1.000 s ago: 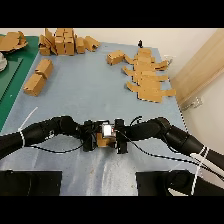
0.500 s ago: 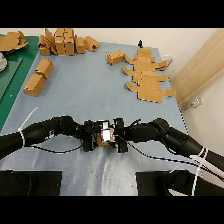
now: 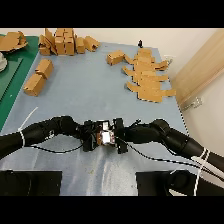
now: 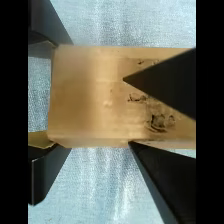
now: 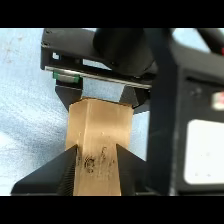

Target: Fold the box.

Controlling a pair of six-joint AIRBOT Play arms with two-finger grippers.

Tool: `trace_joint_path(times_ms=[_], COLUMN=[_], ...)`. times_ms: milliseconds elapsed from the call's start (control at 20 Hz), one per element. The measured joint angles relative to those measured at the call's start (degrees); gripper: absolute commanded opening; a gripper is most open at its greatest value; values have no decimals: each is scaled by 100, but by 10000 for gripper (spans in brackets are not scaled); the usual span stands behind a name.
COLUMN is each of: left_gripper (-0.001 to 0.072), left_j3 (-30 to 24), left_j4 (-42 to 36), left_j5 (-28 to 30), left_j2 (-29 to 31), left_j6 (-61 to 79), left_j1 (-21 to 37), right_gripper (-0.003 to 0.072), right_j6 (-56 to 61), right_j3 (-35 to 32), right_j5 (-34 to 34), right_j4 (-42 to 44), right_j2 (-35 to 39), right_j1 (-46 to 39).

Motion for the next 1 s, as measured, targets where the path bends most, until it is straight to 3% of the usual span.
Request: trace_joint_path(times_ms=[700, 800, 1000], left_gripper=[469, 469, 469], left_j3=[0, 0, 0], left_j4=[0, 0, 0], left_j5=[2, 0, 0], left_j2=[2, 2, 2], left_j6=[0, 0, 0], left_j1=[0, 0, 0], right_gripper=[257, 177, 162], right_j6=[20, 26, 195], right_j3=[7, 7, 7], right_j5=[2, 2, 0], right_j4=[-50, -103, -234], right_j2=[225, 264, 269], right_j1=[2, 2, 4])
